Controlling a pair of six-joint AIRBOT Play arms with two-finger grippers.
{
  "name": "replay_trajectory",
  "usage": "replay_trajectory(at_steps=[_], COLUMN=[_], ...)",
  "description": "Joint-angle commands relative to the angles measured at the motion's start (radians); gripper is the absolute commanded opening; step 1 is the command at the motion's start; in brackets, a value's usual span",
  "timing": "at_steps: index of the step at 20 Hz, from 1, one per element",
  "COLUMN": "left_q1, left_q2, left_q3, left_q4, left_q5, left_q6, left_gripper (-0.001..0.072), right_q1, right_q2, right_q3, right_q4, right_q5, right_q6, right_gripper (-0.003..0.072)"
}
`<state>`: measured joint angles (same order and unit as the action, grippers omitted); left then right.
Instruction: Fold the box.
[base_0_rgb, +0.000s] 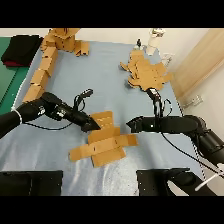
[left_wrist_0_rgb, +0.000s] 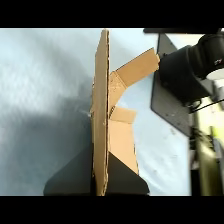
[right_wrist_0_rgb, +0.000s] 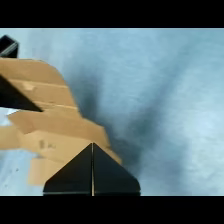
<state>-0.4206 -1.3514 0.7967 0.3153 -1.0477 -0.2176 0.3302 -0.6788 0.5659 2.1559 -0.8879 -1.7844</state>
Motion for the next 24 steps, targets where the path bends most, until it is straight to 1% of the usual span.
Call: replay_trajectory(at_steps=[1, 3, 5, 7, 10, 12, 15, 17, 19, 24], left_q1=[-0.08, -0.098, -0.097, -0.098, -0.097, -0.097, -0.098, -0.098, -0.097, -0.097], left_q2=[0.051, 0.05, 0.05, 0.05, 0.05, 0.05, 0.05, 0.05, 0.05, 0.05], left_q3=[0.002, 0.002, 0.002, 0.001, -0.01, -0.016, -0.032, -0.043, -0.046, -0.046], left_q4=[0.0, 0.01, 0.02, 0.053, 0.067, 0.066, 0.046, 0.041, 0.039, 0.022], left_q5=[0.157, 0.156, 0.156, 0.154, 0.145, 0.142, 0.14, 0.145, 0.159, 0.159], left_q6=[0.246, 0.309, 0.355, 0.381, 0.404, 0.412, 0.412, 0.412, 0.412, 0.413], left_gripper=[0.001, 0.001, 0.001, 0.001, 0.001, 0.001, 0.001, 0.001, 0.001, 0.001], right_q1=[0.057, 0.116, 0.171, 0.219, 0.282, 0.296, 0.3, 0.3, 0.301, 0.301], right_q2=[-0.002, -0.002, -0.008, -0.029, -0.09, -0.144, -0.218, -0.264, -0.296, -0.319], right_q3=[0.026, 0.023, 0.018, 0.008, -0.021, -0.023, -0.023, -0.023, -0.023, -0.023], right_q4=[0.045, 0.03, -0.024, -0.118, -0.269, -0.393, -0.536, -0.572, -0.574, -0.57], right_q5=[-0.061, -0.06, -0.06, -0.077, -0.081, -0.08, -0.071, -0.069, -0.053, -0.035], right_q6=[0.11, 0.184, 0.285, 0.386, 0.498, 0.562, 0.637, 0.652, 0.652, 0.652], right_gripper=[0.0005, 0.0004, 0.0004, 0.0005, 0.0004, 0.0004, 0.0004, 0.0004, 0.0004, 0.0004])
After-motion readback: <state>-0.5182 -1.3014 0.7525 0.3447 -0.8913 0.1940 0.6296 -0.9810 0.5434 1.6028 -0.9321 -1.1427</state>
